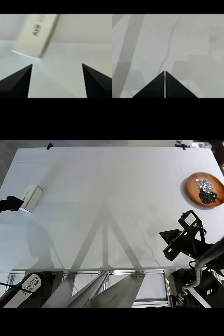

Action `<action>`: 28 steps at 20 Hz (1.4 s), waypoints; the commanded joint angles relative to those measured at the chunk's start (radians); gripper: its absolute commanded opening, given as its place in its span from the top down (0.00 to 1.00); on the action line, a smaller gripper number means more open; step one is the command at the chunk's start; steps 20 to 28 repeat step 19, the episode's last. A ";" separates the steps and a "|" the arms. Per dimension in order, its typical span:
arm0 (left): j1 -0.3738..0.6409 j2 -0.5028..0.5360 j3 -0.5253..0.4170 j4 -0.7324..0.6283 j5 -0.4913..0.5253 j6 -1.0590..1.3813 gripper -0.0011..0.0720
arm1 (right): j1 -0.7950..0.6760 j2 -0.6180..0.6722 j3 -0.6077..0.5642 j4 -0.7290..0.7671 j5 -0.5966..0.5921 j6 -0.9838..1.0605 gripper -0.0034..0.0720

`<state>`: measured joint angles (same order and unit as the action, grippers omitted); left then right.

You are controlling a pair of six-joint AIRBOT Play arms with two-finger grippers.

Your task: Fold the box and place the chain.

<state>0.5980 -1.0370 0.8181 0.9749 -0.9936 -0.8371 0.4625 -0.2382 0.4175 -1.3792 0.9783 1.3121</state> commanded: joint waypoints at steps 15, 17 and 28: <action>-0.014 0.011 0.000 -0.219 -0.320 0.085 0.03 | 0.000 0.001 0.001 0.021 0.003 0.001 0.94; -0.014 0.011 0.000 -0.219 -0.320 0.085 0.03 | 0.000 0.001 0.001 0.022 0.003 0.001 0.94; -0.014 0.011 0.000 -0.219 -0.320 0.085 0.03 | 0.000 0.001 0.001 0.022 0.003 0.002 0.94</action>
